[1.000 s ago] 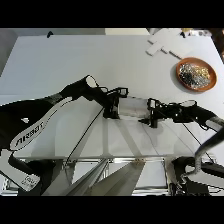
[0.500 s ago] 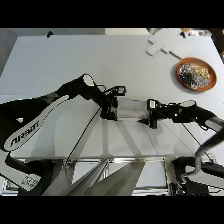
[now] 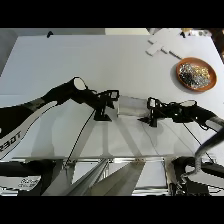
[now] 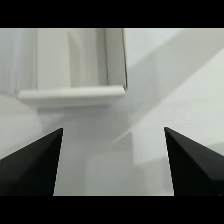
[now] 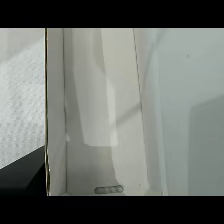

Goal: Fold the box and place the chain.

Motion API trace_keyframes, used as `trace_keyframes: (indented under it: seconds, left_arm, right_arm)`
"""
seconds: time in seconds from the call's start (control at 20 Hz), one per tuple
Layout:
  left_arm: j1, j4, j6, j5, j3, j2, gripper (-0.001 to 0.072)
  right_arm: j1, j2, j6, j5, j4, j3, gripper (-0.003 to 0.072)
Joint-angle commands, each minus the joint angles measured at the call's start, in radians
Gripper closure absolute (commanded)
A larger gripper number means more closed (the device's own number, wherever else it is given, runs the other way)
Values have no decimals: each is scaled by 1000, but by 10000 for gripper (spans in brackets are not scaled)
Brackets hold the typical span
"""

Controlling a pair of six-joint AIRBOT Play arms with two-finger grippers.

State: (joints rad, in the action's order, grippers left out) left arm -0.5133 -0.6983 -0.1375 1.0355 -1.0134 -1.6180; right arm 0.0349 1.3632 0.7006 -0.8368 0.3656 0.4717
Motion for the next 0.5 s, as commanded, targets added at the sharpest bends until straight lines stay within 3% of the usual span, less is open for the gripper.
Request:
trace_keyframes:
  seconds: [0.0,0.2,0.45]
  left_arm:
    - [20,58,-194,-101,143,64,-5]
    - [19,245,-213,-169,148,36,-5]
    - [20,289,-315,-177,113,14,-5]
  right_arm:
    - [0,0,4,-12,4,0,231]
    - [0,0,4,-12,4,0,231]
    - [0,0,4,-12,4,0,231]
